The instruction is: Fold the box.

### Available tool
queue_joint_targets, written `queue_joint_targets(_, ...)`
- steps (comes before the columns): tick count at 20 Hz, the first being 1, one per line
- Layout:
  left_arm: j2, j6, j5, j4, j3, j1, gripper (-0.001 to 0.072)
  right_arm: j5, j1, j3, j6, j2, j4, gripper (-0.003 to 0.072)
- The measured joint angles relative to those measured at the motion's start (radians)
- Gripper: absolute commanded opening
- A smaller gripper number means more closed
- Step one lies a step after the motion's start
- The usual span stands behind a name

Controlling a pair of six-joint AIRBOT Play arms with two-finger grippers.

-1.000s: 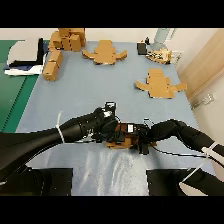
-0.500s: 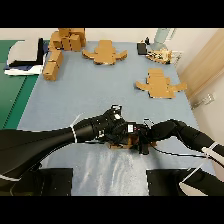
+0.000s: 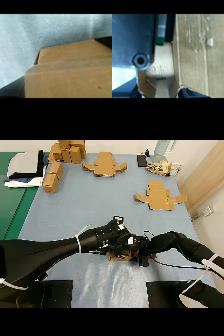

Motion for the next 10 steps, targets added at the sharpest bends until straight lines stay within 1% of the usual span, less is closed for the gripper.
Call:
queue_joint_targets(8,-0.048,0.006,-0.020,-0.003,0.019,0.007,0.0527,0.000,0.000,0.000,0.000,0.000,0.000,0.0467)
queue_joint_targets(10,-0.058,0.005,-0.022,-0.035,0.021,0.023,0.0527,0.000,0.000,0.000,-0.001,0.000,0.000,0.0466)
